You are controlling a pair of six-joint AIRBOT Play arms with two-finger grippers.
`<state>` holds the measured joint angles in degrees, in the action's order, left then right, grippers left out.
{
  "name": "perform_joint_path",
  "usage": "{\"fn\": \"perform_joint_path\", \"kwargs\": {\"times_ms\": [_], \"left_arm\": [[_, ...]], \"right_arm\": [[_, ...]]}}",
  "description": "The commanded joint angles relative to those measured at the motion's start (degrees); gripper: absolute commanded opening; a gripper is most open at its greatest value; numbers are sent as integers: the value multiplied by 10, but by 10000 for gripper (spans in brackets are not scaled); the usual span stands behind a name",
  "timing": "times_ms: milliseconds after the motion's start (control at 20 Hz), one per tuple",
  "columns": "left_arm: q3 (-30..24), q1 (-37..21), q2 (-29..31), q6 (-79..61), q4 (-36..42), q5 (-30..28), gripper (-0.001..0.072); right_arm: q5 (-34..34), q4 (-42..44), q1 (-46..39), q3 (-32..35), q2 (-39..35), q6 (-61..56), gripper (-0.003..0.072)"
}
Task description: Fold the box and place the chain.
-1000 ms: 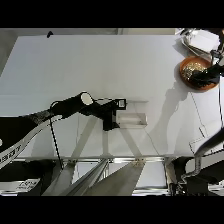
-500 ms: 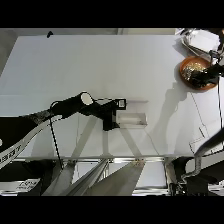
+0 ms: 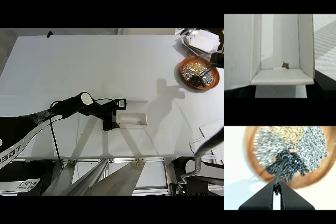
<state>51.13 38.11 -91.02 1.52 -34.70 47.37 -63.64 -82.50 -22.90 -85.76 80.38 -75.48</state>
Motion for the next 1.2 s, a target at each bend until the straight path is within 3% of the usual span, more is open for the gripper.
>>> {"fn": "perform_joint_path", "kwargs": {"times_ms": [0, 400, 600, 900, 1150], "left_arm": [[1, 0, 0, 0, 0, 0, 314], [1, 0, 0, 0, 0, 0, 314], [1, 0, 0, 0, 0, 0, 314], [1, 0, 0, 0, 0, 0, 314], [1, 0, 0, 0, 0, 0, 314]], "right_arm": [[-77, 50, 0, 0, -105, 40, 10], [-218, 221, 0, 0, -315, 55, 10], [-243, 254, 0, 0, -396, 50, 10], [-257, 331, 17, 20, -473, 49, 10], [-282, 328, 111, 113, -482, 49, 10]]}}
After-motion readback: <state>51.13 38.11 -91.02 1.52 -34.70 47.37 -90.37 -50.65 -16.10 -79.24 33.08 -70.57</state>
